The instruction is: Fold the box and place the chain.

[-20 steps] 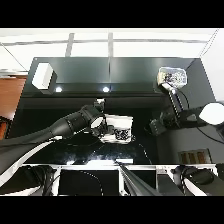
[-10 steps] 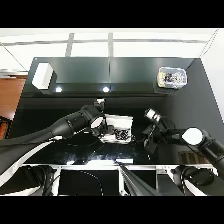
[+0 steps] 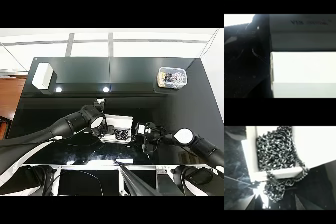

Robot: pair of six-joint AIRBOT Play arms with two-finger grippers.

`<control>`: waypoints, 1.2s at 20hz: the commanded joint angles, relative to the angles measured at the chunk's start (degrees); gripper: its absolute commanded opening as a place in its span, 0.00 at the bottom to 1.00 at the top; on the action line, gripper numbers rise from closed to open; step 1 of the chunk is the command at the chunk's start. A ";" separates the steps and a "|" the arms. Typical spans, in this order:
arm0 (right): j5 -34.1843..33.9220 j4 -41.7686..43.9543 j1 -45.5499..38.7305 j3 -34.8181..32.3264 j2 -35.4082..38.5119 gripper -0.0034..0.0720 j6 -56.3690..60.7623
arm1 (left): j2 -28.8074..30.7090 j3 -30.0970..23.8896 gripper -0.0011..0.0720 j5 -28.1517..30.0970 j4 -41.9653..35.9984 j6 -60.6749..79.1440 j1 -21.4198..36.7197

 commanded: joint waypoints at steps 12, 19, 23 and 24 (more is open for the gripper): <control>-2.99 1.97 0.13 -0.04 -4.63 0.67 -4.68 | -0.02 0.04 0.05 0.02 0.00 0.02 -0.02; -2.89 2.34 0.13 -0.04 -4.92 0.67 -4.66 | -0.02 0.04 0.05 0.00 0.00 0.02 -0.02; -3.15 4.68 0.13 -0.04 -4.92 0.28 -4.68 | -0.02 0.04 0.05 0.00 0.02 0.00 -0.02; -3.15 4.68 0.13 -0.04 -4.92 0.09 -4.68 | -0.02 0.04 0.05 0.00 0.02 0.02 -0.02</control>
